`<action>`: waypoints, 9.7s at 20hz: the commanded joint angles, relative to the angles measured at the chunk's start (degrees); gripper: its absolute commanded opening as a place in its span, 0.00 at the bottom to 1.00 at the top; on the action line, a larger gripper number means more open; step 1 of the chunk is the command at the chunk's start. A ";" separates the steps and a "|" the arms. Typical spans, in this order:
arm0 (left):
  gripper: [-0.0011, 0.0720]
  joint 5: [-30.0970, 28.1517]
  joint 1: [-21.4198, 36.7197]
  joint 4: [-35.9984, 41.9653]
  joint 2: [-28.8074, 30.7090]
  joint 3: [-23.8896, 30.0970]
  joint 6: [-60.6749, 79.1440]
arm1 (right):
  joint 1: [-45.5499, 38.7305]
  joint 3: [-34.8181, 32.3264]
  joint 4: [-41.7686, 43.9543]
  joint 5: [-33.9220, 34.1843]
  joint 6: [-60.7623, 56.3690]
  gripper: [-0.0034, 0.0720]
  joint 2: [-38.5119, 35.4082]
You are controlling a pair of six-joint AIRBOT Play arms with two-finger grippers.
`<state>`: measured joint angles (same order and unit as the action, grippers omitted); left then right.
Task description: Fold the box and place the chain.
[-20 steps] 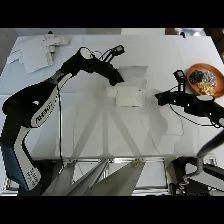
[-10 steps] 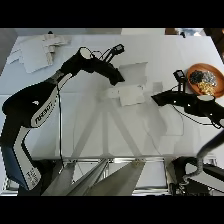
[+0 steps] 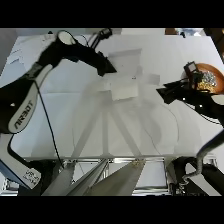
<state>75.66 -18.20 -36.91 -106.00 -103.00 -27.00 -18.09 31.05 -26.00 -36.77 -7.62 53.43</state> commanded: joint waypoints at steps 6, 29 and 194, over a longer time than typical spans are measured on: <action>0.02 11.56 0.13 2.64 8.39 8.00 1.53 | -0.02 0.04 -8.74 24.96 -0.15 0.65 -12.11; 0.02 -12.57 -6.88 5.95 -3.91 18.05 25.75 | -0.02 0.02 -8.72 30.38 -3.15 0.65 -12.22; 0.03 -13.29 -6.91 5.60 -5.92 18.05 26.97 | 9.75 4.42 -19.58 -10.75 16.87 0.97 3.58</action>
<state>62.39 -25.10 -31.31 -111.92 -84.97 -0.05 -8.36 35.66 -38.81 -49.69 12.88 60.27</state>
